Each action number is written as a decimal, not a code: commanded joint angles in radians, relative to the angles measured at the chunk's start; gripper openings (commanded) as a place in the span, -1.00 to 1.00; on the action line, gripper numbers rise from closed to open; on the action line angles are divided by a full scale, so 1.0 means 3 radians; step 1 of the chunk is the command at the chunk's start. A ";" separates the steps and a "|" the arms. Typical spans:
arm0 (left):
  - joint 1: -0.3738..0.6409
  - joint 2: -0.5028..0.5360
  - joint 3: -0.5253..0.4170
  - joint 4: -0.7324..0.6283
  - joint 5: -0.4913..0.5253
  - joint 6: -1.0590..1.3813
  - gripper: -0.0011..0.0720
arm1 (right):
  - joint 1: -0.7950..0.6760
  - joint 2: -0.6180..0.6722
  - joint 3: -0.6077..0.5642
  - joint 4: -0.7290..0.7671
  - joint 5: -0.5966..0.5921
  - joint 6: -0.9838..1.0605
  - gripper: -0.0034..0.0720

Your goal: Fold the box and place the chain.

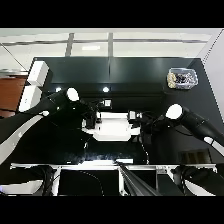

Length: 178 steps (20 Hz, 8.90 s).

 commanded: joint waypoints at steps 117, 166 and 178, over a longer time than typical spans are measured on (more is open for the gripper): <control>-0.0270 0.0108 -0.0079 0.0281 0.0223 -0.0469 -0.91 | -0.0011 -0.0081 -0.0454 0.1194 -0.0879 -0.0982 1.00; -0.0272 0.0108 -0.0076 0.0249 0.0219 -0.0525 -0.90 | 0.0118 -0.0197 -0.0454 0.1081 -0.1284 -0.1333 1.00; -0.0259 0.0109 -0.0004 0.0376 -0.0014 -0.0577 0.27 | 0.0118 -0.0200 -0.0454 0.1074 -0.1284 -0.1333 0.74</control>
